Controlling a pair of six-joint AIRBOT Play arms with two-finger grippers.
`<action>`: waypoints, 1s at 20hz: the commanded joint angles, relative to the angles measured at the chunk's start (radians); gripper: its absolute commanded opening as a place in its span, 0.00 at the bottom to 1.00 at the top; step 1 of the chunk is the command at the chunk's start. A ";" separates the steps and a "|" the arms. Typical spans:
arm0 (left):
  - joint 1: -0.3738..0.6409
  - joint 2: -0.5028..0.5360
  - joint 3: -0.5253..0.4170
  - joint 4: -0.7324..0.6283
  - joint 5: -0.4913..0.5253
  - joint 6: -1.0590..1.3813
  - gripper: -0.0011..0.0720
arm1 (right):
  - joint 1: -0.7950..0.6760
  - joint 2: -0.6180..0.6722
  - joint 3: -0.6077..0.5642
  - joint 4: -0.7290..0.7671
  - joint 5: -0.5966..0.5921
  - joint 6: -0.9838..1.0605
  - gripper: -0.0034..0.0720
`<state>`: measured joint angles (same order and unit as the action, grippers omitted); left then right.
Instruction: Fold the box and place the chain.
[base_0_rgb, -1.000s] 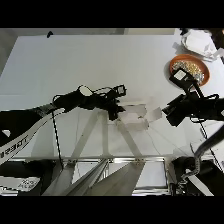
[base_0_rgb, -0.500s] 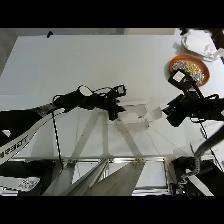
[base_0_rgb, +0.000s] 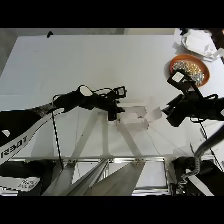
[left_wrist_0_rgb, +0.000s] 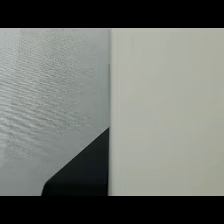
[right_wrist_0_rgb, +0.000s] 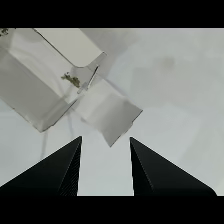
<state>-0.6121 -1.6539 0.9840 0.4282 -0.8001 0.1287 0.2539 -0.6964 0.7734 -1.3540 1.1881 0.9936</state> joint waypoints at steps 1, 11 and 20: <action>-0.001 -0.001 0.013 0.059 -0.024 -0.029 0.01 | 0.000 -0.013 -0.001 0.001 0.000 -0.001 0.49; -0.001 -0.001 0.028 0.060 -0.019 -0.027 0.02 | 0.000 -0.014 -0.001 0.001 0.001 -0.001 0.49; -0.001 -0.001 0.028 0.059 -0.023 -0.022 0.03 | 0.000 -0.031 -0.001 0.108 0.008 -0.158 0.07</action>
<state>-0.6125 -1.6547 1.0107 0.4877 -0.8207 0.1055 0.2539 -0.7155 0.7731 -1.2827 1.1896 0.9031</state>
